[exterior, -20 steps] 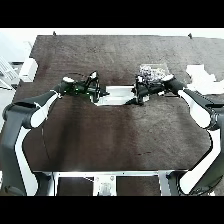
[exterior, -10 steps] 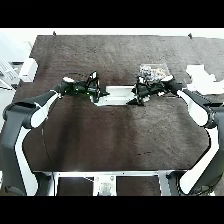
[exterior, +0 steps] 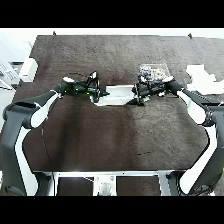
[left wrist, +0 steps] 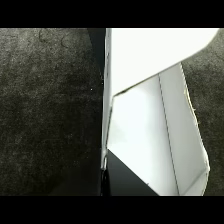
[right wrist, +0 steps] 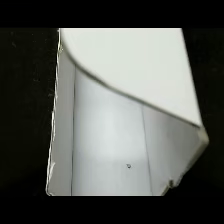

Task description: Fold the box and place the chain.

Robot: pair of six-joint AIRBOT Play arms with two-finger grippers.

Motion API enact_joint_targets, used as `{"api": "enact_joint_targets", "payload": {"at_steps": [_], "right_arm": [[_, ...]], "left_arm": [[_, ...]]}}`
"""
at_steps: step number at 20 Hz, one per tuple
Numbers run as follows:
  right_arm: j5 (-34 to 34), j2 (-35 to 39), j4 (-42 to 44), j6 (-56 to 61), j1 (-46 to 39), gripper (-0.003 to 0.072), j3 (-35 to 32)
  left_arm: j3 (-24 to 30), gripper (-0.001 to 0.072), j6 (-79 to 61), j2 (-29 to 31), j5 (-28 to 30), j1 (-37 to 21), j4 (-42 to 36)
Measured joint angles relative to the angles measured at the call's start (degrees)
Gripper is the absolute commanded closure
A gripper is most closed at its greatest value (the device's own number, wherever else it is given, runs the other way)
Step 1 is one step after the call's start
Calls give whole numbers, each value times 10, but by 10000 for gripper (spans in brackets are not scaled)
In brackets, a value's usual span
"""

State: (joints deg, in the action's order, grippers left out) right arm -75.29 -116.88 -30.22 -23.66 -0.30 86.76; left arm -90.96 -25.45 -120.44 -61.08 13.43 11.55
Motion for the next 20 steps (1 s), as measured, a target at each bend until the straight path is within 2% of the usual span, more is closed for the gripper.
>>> {"api": "enact_joint_targets", "payload": {"at_steps": [20], "right_arm": [[-50,-35,-13,32,-3,66,48]], "left_arm": [[0,687,0,0,0,0,0]]}}
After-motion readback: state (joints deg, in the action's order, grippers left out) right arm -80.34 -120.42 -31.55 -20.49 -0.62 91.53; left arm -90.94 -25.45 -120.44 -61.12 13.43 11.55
